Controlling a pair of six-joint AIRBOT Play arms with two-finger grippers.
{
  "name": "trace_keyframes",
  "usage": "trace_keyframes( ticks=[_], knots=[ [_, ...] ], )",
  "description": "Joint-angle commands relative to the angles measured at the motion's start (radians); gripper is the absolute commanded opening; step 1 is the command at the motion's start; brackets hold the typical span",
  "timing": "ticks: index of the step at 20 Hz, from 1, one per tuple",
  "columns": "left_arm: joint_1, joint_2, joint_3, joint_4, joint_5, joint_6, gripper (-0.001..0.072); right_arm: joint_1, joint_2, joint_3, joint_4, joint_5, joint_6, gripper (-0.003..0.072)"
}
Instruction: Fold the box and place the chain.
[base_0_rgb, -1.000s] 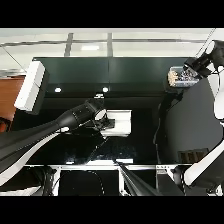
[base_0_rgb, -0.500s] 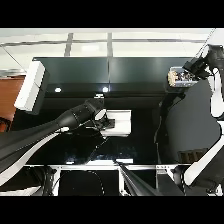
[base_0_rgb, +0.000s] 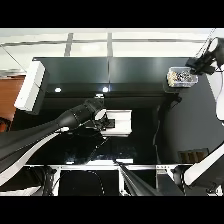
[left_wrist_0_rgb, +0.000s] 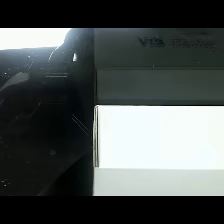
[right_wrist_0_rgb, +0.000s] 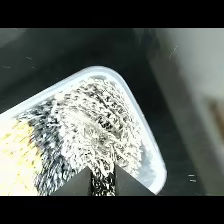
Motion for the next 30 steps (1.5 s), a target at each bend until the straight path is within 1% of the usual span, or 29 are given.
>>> trace_keyframes(
  ticks=[1, 4, 6, 7, 10, 11, 12, 14, 16, 17, 18, 22, 24, 25, 26, 28, 30],
  knots=[
    [0.002, 0.0, 0.0, -0.002, 0.001, 0.0, 0.0032, -0.024, 0.103, -0.002, 0.067, 0.039, -0.135, 0.0013],
    [0.002, 0.0, 0.0, -0.002, -0.002, 0.0, 0.0032, -0.072, 0.2, -0.003, 0.314, 0.043, -0.227, 0.0013],
    [0.002, 0.0, 0.0, -0.002, 0.001, 0.0, 0.0032, -0.099, 0.287, -0.039, 0.512, 0.015, -0.283, 0.0012],
    [0.002, 0.0, 0.0, -0.002, 0.001, 0.0, 0.0032, -0.106, 0.341, -0.07, 0.555, 0.005, -0.296, 0.0012],
    [0.002, 0.0, 0.0, -0.001, 0.0, 0.0, 0.0032, -0.118, 0.496, -0.167, 0.645, -0.014, -0.325, 0.0012],
    [0.002, 0.0, 0.0, -0.002, 0.0, 0.0, 0.0032, -0.116, 0.541, -0.191, 0.673, 0.004, -0.331, 0.0012],
    [0.002, 0.0, 0.0, -0.001, 0.0, 0.0, 0.0032, -0.103, 0.583, -0.199, 0.675, 0.032, -0.344, 0.0012],
    [0.002, 0.0, 0.0, -0.001, 0.001, 0.0, 0.0032, -0.071, 0.666, -0.2, 0.669, 0.051, -0.355, 0.0012],
    [0.002, 0.0, 0.0, -0.001, 0.001, 0.0, 0.0032, -0.023, 0.735, -0.208, 0.669, 0.11, -0.379, 0.0012],
    [0.002, 0.0, 0.0, -0.001, 0.001, 0.0, 0.0032, 0.015, 0.785, -0.247, 0.668, 0.115, -0.402, 0.0012],
    [0.002, -0.001, 0.0, -0.001, 0.003, 0.0, 0.0032, 0.049, 0.845, -0.31, 0.671, 0.105, -0.41, 0.0012],
    [0.002, 0.0, 0.0, -0.001, 0.003, 0.0, 0.0032, 0.177, 1.062, -0.565, 0.678, 0.145, -0.455, 0.0012],
    [0.002, 0.0, 0.0, -0.002, 0.003, 0.0, 0.0032, 0.201, 1.142, -0.687, 0.735, 0.206, -0.47, 0.0012],
    [0.002, 0.0, 0.0, -0.002, 0.003, 0.0, 0.0032, 0.208, 1.168, -0.75, 0.778, 0.229, -0.469, 0.0012],
    [0.002, 0.0, 0.0, -0.001, 0.003, 0.0, 0.0032, 0.223, 1.19, -0.814, 0.839, 0.229, -0.476, 0.0012],
    [0.002, 0.0, 0.0, -0.002, 0.003, 0.0, 0.0032, 0.262, 1.2, -0.9, 0.906, 0.192, -0.486, 0.0012],
    [0.002, 0.0, 0.0, -0.002, 0.003, 0.0, 0.0032, 0.311, 1.199, -0.955, 0.916, 0.131, -0.486, 0.0012]
  ],
)
